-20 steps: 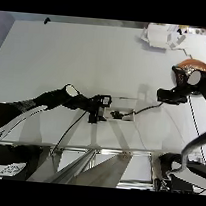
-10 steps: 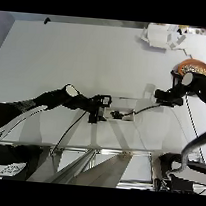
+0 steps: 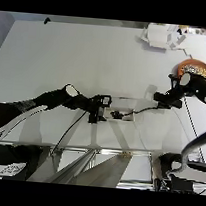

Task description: Fold the box and place the chain.

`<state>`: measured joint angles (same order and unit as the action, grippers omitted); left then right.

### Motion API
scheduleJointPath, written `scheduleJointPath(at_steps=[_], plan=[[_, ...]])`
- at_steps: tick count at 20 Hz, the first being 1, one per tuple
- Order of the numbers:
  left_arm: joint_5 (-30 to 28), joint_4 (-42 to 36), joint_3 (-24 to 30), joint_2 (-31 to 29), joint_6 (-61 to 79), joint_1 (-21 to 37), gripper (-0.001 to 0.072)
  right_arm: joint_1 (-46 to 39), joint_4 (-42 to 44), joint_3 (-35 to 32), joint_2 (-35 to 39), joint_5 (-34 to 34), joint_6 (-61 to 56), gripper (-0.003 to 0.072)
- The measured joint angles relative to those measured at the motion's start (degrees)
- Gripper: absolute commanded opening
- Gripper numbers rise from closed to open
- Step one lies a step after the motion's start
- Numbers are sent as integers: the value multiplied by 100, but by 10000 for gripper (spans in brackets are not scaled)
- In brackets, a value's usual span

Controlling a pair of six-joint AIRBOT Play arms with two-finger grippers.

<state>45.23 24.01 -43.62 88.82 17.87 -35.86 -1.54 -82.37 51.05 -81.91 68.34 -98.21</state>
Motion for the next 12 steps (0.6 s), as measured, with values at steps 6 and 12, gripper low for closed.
scheduleJointPath(at_steps=[6, 12], plan=[[0, 0, 0, 0, 0, 0, 144, 0, 332, 0, 1047, 308, 914, 15], [0, 0, 0, 0, 2, 0, 144, 372, 1449, 0, 2717, 855, 1576, 15]])
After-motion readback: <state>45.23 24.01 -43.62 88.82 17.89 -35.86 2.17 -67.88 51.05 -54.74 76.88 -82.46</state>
